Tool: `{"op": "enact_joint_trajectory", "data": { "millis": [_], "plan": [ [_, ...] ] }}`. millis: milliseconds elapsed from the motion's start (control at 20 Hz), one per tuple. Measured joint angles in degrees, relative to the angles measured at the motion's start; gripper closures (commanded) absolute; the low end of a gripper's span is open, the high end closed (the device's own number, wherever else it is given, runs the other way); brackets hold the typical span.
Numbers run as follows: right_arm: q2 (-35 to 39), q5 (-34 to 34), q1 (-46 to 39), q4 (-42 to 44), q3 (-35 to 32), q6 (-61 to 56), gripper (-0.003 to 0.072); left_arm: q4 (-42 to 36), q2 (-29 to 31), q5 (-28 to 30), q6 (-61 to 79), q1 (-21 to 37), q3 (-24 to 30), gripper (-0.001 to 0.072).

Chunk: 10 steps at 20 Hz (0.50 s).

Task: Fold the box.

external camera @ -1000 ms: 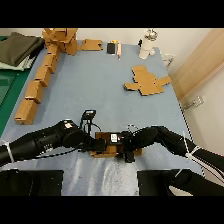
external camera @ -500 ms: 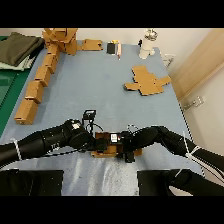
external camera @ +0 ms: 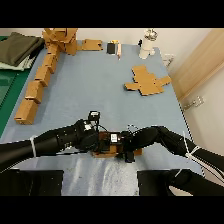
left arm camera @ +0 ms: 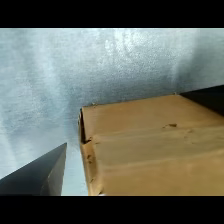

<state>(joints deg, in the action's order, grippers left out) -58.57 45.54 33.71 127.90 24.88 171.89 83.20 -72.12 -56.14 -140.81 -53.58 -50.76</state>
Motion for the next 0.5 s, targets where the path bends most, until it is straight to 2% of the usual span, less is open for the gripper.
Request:
{"op": "enact_joint_trajectory", "data": {
  "millis": [150, 500],
  "plan": [
    [0.0, 0.0, 0.0, 0.0, 0.0, 0.0, 0.0168, 1.3, -1.7, -1.7, -0.9, -0.9, -1.7, 0.0181],
    [0.0, 0.0, 0.0, 0.0, 0.0, 0.0, 0.0168, 1.5, -3.8, -1.2, -1.5, -1.7, -2.6, 0.0183]
  ]
}}
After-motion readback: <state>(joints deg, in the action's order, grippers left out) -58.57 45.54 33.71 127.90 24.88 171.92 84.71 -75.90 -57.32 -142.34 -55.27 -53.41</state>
